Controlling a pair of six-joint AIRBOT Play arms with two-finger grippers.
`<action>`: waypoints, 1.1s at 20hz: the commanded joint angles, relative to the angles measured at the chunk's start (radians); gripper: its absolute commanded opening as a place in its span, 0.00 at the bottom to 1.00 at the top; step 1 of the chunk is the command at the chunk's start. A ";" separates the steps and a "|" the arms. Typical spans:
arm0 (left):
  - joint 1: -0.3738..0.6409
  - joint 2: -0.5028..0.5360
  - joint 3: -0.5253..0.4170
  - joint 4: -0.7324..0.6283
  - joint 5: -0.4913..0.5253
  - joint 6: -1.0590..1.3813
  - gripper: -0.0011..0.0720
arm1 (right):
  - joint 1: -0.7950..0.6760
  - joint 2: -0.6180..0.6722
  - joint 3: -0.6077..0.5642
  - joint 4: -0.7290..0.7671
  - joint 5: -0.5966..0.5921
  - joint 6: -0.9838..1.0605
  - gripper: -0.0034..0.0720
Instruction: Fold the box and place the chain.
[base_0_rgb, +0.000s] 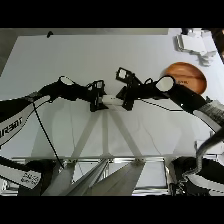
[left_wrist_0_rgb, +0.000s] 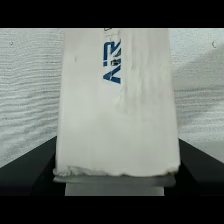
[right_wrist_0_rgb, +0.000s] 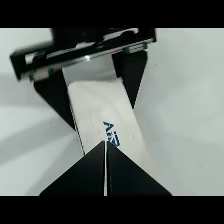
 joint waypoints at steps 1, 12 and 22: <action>0.000 0.001 0.000 0.000 0.000 0.000 0.31 | -0.042 -0.060 0.000 0.134 0.055 0.203 0.06; 0.000 0.001 0.000 0.000 0.000 0.000 0.31 | -0.046 -0.198 0.001 0.082 0.168 0.243 0.06; 0.000 0.001 0.000 0.000 0.000 0.000 0.31 | -0.047 0.196 0.012 -0.265 -0.003 0.452 0.06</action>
